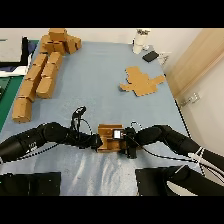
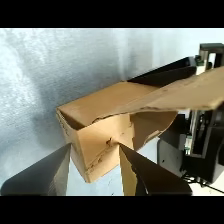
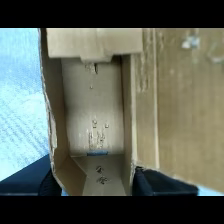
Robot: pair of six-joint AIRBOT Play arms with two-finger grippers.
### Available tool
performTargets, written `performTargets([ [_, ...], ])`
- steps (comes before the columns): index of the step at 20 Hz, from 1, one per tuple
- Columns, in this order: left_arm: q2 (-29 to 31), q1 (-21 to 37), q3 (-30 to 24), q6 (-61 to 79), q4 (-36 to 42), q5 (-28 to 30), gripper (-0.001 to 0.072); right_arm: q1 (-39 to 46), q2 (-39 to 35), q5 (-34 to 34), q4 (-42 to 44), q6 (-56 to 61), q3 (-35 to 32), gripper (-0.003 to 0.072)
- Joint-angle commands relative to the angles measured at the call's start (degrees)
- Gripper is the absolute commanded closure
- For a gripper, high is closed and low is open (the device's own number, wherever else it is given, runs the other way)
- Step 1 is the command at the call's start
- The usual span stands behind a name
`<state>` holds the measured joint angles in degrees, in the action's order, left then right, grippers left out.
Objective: Fold the box.
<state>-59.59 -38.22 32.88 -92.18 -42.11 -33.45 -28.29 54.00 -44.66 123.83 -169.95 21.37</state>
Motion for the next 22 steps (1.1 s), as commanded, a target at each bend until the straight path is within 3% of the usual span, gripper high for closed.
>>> performTargets([
  [1, -0.59, -0.07, 1.25, -4.70, -4.98, -2.62, 0.0263, -0.04, -0.04, 0.02, 0.00, 0.00, -0.02, 0.0186],
  [5, -3.08, -4.44, 3.76, -8.20, -8.04, -2.75, 0.0263, -0.02, -0.04, 0.02, 0.00, 0.00, -0.02, 0.0186],
  [14, -7.26, -12.55, 14.38, -39.71, -37.05, -9.68, 0.0300, -0.02, -0.04, 0.02, 0.00, 0.00, -0.02, 0.0186],
  [22, -16.44, -17.68, 23.43, -50.16, -44.39, -20.83, 0.0301, -0.02, -0.04, 0.02, -0.02, 0.00, -0.02, 0.0185],
])
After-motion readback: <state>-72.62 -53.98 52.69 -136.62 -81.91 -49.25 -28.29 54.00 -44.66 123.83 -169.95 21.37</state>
